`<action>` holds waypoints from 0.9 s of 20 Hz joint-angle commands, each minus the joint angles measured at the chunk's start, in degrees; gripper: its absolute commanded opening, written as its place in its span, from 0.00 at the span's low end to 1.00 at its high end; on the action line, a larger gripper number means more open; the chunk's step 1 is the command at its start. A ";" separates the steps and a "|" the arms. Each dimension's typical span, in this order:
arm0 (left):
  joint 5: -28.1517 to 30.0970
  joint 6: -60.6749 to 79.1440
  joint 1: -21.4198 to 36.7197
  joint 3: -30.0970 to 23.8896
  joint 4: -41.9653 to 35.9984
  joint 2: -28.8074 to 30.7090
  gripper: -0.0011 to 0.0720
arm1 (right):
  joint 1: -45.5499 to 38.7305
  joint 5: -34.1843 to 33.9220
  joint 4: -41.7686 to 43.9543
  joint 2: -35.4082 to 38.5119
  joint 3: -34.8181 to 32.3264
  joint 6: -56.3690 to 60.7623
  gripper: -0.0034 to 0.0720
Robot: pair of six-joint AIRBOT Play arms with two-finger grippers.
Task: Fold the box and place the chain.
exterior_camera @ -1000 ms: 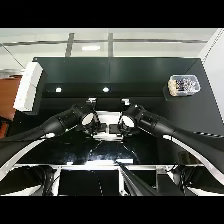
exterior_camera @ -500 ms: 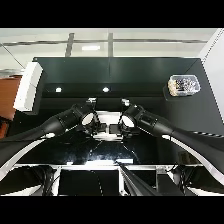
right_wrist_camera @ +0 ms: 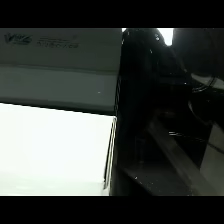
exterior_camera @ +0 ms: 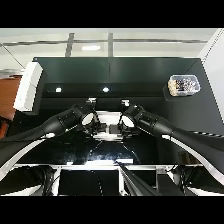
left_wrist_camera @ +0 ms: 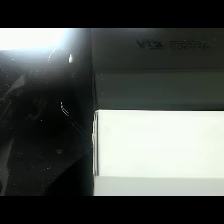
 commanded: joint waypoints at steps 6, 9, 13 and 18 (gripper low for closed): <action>0.00 0.02 -0.04 0.00 0.00 -0.04 0.06 | 0.07 -0.04 0.00 0.00 0.07 -0.07 0.13; -0.02 0.02 -0.04 0.00 0.00 -0.04 0.06 | 0.04 0.15 0.00 0.02 0.11 -0.09 0.51; -0.33 0.02 -0.04 0.00 0.00 -0.04 0.06 | -0.59 1.77 0.04 0.04 0.28 -0.13 0.52; -0.31 0.02 -0.04 0.00 0.00 -0.04 0.06 | -1.25 1.25 0.57 0.04 0.52 -0.11 0.51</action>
